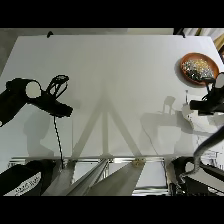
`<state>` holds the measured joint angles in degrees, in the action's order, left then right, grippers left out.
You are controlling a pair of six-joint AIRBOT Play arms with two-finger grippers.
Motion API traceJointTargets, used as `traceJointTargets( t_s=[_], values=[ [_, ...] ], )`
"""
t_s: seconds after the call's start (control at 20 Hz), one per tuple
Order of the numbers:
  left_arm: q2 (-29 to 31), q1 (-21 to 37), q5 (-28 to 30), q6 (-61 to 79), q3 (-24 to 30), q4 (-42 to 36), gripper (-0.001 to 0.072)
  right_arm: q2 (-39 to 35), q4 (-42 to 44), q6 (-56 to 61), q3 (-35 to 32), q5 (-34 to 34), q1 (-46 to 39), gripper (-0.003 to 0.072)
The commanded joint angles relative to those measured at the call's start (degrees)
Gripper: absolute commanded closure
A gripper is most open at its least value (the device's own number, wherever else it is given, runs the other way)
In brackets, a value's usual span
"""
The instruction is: Fold the box and place the chain.
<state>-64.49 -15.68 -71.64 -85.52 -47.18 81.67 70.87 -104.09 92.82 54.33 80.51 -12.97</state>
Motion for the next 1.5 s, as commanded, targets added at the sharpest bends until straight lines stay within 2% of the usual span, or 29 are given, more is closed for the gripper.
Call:
traceJointTargets(
  t_s=[0.0, 0.15, 0.2, 0.25, 0.3, 0.55, 0.7, 0.8, 0.95, 1.0, 1.05, 1.1, 1.15, 1.3, 1.45],
  values=[
    [0.04, 0.00, 0.00, 0.02, 0.02, 0.02, 0.0700, -0.04, -13.05, -1.44, 7.26, 3.74, -0.15, 0.0672],
    [0.04, 0.00, 0.00, 0.02, 0.02, 0.02, 0.0700, 0.22, -16.70, -5.11, 8.04, 2.29, -2.32, 0.0657],
    [0.04, 0.00, 0.00, 0.02, 0.02, 0.00, 0.0700, 0.46, -16.79, -5.16, 8.04, 0.66, -3.91, 0.0497],
    [0.02, 0.00, 0.00, 0.02, 0.02, 0.02, 0.0700, 0.70, -16.79, -6.25, 8.04, -0.46, -5.79, 0.0192],
    [0.04, 0.00, 0.00, 0.02, 0.02, 0.04, 0.0700, 0.98, -17.20, -6.95, 8.04, -0.85, -7.69, 0.0067],
    [0.04, 0.00, 0.00, 0.02, 0.02, 0.04, 0.0700, 4.61, -13.88, -7.96, 7.98, -1.95, -16.65, 0.0089],
    [0.04, 0.00, 0.00, 0.02, 0.02, 0.04, 0.0700, 8.66, -11.26, -11.26, 7.98, -1.40, -15.63, 0.0115],
    [0.04, 0.00, 0.02, 0.02, 0.02, 0.02, 0.0700, 10.99, -15.93, -10.49, 7.98, -1.55, -14.23, 0.0115],
    [0.04, 0.00, 0.00, 0.02, 0.02, 0.02, 0.0700, 13.55, -17.68, -9.03, 7.98, -2.82, -15.23, 0.0221],
    [0.04, 0.00, 0.00, 0.00, 0.02, 0.02, 0.0700, 14.71, -17.59, -8.61, 7.98, -2.45, -16.04, 0.0352],
    [0.04, 0.00, 0.00, 0.00, 0.02, 0.02, 0.0700, 15.80, -17.66, -8.63, 7.98, -1.79, -16.79, 0.0397],
    [0.04, 0.00, 0.00, 0.02, 0.02, 0.02, 0.0700, 16.74, -17.62, -8.68, 7.98, -0.94, -17.49, 0.0481],
    [0.04, 0.00, 0.00, 0.02, 0.02, 0.02, 0.0700, 17.46, -17.38, -9.14, 7.96, 0.24, -17.88, 0.0651],
    [0.04, 0.00, 0.00, 0.02, 0.02, 0.04, 0.0700, 16.37, -12.96, -12.39, 7.98, -0.28, -15.78, 0.0672],
    [0.04, 0.00, 0.00, 0.02, 0.02, 0.04, 0.0700, 12.87, -9.20, -12.41, 7.98, -2.25, -8.02, 0.0672]
  ],
)
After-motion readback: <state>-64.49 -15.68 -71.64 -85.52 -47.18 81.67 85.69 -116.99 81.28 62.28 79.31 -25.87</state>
